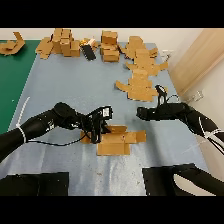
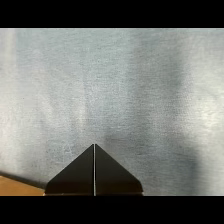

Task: Fold the box.

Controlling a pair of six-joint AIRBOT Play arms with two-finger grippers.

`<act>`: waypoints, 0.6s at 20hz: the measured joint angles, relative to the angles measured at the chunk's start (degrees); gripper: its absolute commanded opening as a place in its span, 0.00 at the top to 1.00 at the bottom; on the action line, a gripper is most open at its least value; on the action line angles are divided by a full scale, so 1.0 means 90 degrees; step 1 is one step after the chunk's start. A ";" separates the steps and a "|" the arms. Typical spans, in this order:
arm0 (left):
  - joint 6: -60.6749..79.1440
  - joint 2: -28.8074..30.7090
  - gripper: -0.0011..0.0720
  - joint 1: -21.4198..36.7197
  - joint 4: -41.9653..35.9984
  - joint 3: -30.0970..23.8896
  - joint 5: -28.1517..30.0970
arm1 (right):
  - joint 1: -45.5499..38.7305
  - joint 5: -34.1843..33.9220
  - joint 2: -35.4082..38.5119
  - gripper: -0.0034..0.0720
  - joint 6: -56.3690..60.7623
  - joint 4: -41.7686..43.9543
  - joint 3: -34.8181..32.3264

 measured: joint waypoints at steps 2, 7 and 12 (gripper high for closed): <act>0.0000 -0.0012 0.97 0.0000 0.0002 -0.0007 0.0109 | -0.0002 -0.0002 0.0000 0.95 0.0000 0.0000 0.0000; -0.0002 -0.0199 0.97 0.0007 -0.0005 -0.0012 0.0216 | -0.0002 -0.0002 0.0000 0.95 0.0000 0.0002 0.0000; -0.0005 -0.0284 0.97 0.0007 0.0000 -0.0012 0.0243 | -0.0002 -0.0002 0.0000 0.95 0.0000 0.0000 0.0000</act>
